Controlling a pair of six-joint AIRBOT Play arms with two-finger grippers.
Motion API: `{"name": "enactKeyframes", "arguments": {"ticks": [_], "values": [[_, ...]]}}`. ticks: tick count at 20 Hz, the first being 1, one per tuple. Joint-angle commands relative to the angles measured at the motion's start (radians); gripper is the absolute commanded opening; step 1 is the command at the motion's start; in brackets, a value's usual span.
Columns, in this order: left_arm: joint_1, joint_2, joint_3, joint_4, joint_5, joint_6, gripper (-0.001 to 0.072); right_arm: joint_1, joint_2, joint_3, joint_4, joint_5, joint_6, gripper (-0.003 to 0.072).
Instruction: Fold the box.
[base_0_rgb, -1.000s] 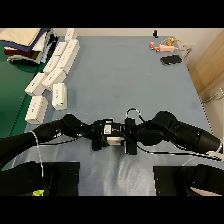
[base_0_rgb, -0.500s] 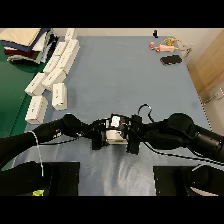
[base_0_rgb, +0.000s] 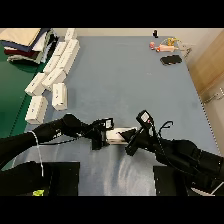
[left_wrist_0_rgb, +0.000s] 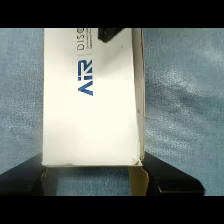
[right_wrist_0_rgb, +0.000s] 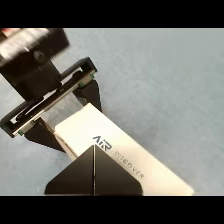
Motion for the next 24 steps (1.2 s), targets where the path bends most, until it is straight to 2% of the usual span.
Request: {"name": "enactKeyframes", "arguments": {"ticks": [1, 9, 24], "values": [[0.0, 0.0, 0.0, 0.0, 0.0, 0.0, 0.0527, 0.039, 0.013, -0.077, 0.011, 0.118, 0.101, 0.0003], [0.0, 0.0, 0.0, 0.0, 0.0, 0.0, 0.0527, 0.053, -0.089, -0.084, 0.009, 0.125, 0.101, 0.0002], [0.0, 0.0, 0.0, 0.0, 0.0, 0.0, 0.0527, 0.064, -0.095, -0.114, 0.009, 0.132, 0.134, 0.0002]]}}
